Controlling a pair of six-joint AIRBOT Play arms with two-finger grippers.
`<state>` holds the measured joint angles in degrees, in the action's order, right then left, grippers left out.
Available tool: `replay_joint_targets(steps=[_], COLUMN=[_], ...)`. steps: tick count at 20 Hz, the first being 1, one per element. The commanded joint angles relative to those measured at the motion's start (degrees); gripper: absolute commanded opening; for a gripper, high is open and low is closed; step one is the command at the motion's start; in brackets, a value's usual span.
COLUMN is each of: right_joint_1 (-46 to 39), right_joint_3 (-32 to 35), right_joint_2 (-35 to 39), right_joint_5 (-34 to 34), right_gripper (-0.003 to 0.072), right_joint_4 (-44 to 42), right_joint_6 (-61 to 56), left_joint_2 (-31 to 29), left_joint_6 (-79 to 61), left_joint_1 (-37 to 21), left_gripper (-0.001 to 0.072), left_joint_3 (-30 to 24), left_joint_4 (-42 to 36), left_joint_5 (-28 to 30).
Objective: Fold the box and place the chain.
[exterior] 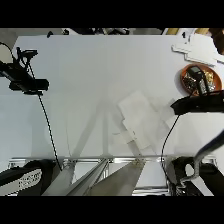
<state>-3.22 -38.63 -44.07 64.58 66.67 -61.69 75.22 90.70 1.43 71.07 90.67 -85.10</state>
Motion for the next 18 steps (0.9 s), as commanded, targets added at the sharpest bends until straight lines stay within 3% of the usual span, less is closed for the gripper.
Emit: replay_joint_targets(steps=[1, 5, 9, 13, 14, 16, 18], right_joint_1=[7.7, 13.6, 15.4, 15.4, 15.4, 15.4, 15.2], right_joint_3=[11.2, 18.9, 19.7, 19.6, 19.5, 17.9, 13.2], right_joint_2=[9.0, 11.0, 11.0, 11.0, 10.9, 9.4, 5.1], right_joint_5=[-15.7, -30.2, -28.1, -24.1, -23.5, -19.8, -11.9], right_gripper=[0.0016, 0.0016, 0.0018, 0.0022, 0.0082, 0.0208, 0.0356], right_joint_4=[-8.8, -9.4, -8.1, -3.3, -3.0, -1.5, 0.8], right_joint_6=[0.0, -6.4, -7.0, -7.3, -7.3, -7.6, -9.3], left_joint_2=[0.0, 0.0, 0.0, 0.5, 1.1, 2.7, 4.3], left_joint_6=[0.0, -0.8, -0.4, -4.3, -7.8, -12.8, -17.6], left_joint_1=[0.0, 0.0, 0.0, 0.0, 0.1, 0.1, 0.1], left_gripper=[0.0009, 0.0009, 0.0009, 0.0015, 0.0072, 0.0282, 0.0283], left_joint_3=[0.0, 0.0, 0.0, 0.0, 0.0, -0.1, -0.2], left_joint_4=[0.0, 0.1, -0.8, -11.6, -15.9, -23.3, -29.7], left_joint_5=[0.0, 0.9, 10.0, 13.2, 13.0, 11.6, 9.0])
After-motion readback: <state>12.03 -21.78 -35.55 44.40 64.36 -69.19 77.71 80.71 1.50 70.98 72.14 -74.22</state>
